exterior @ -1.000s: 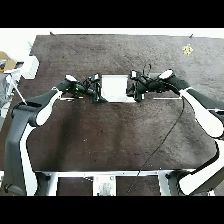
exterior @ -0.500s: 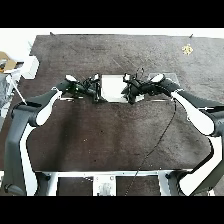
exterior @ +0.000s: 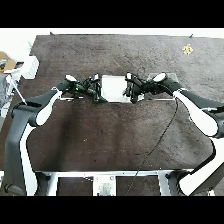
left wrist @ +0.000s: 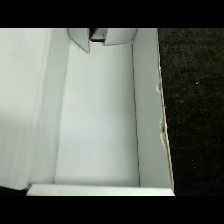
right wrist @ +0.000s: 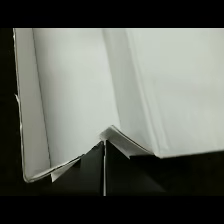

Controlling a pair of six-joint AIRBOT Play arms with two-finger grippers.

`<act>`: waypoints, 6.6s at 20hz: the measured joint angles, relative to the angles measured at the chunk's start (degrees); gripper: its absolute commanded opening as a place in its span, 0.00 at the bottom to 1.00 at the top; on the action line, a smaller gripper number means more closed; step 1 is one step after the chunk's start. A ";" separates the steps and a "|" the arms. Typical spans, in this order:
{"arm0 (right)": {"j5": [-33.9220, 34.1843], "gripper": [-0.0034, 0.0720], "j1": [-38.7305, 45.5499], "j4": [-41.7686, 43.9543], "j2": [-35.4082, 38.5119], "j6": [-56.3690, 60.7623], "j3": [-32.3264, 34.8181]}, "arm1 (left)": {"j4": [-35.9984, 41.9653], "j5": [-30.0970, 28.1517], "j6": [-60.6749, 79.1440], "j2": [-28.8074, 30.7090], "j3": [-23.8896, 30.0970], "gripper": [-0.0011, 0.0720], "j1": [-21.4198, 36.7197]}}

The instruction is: Fold the box and place the chain.

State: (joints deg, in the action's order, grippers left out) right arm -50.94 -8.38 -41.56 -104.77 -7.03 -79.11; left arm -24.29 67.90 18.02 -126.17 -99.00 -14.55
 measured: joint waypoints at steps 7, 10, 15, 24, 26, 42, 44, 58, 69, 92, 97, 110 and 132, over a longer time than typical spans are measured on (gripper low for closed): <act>-1.88 0.05 5.29 -15.50 10.19 34.12 0.00 | 0.04 0.00 -0.02 0.00 0.00 0.65 0.00; -6.86 0.05 8.63 -18.45 12.13 48.81 0.00 | 0.07 0.02 -0.02 0.00 0.00 0.65 0.00; -10.60 0.05 11.17 -19.39 10.67 63.32 0.13 | 0.09 0.02 -0.02 0.00 0.00 0.65 0.00; -10.78 0.05 9.84 -9.55 2.47 67.95 0.31 | 0.11 0.00 -0.02 0.00 0.00 0.65 0.00; -10.60 0.05 9.18 -4.90 1.31 65.83 0.35 | 0.11 0.02 -0.02 0.00 0.00 0.65 0.00; -16.63 0.81 7.61 8.50 0.37 62.25 -2.99 | 0.13 0.02 -0.02 0.00 0.00 0.65 0.00; -16.52 0.81 6.34 6.60 0.37 64.02 -3.74 | 0.13 0.02 -0.02 0.00 0.00 0.65 0.00; -8.83 0.71 -1.25 -7.56 0.37 76.28 -7.30 | 0.13 0.02 -0.02 0.00 0.00 0.65 0.00; -8.79 0.62 -8.94 -30.88 -0.61 94.86 -11.76 | 0.13 0.04 -0.02 0.00 0.00 0.65 -0.02; -17.88 0.29 -16.76 -52.15 -8.46 120.91 -24.00 | 0.15 0.02 -0.02 0.00 0.00 0.65 -0.02; -17.68 0.16 -16.74 -52.81 -8.52 122.66 -24.00 | 0.24 0.02 -0.02 -0.02 0.00 0.65 -0.02; -17.42 0.73 -16.83 -53.31 -7.56 123.27 -24.00 | 0.33 0.04 -0.02 -0.02 0.02 0.65 -0.02; -17.99 0.32 8.33 -45.75 2.89 97.59 -23.93 | 0.35 0.04 -0.02 -0.02 0.02 0.65 -0.02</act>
State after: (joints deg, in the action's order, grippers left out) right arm -68.93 -0.05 -87.31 -101.89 90.56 -103.04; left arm -23.94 67.94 18.00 -126.19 -98.98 -14.57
